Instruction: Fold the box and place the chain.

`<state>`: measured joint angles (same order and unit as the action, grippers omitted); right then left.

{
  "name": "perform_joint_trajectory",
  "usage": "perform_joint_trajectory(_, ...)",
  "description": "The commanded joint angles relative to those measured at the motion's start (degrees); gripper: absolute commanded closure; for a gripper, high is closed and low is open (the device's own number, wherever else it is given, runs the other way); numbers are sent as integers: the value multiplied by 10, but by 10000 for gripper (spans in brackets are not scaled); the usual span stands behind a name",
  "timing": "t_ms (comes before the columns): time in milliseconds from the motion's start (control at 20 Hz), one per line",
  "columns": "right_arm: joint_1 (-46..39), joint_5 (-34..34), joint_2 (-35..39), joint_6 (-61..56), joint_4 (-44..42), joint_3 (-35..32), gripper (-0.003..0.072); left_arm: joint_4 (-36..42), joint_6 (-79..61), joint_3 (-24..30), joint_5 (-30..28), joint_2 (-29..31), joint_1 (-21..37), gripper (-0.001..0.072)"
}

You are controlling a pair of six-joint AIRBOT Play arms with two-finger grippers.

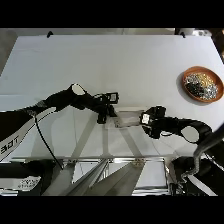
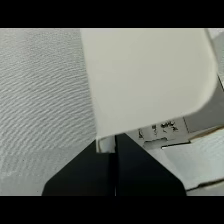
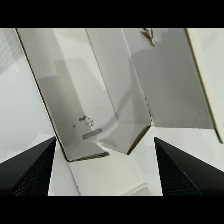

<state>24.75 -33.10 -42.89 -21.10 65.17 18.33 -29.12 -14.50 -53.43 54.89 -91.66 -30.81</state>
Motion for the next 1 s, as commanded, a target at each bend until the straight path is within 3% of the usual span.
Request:
perform_joint_trajectory(0, -16, -26, -2, 9, -39, 3, -3, 0, 0, 0, 0, 0, 0, 698)
perform_joint_trajectory(350, -18, -17, -43, 68, -75, 4, -3, 0, 0, 0, 0, 0, 0, 698)
perform_joint_trajectory(500, -60, -23, -50, 104, -118, 4, -4, 0, 0, 0, 0, 0, 0, 698)
perform_joint_trajectory(950, -88, -44, -70, 272, -207, 5, -3, 0, 0, 0, 0, 0, 0, 698)
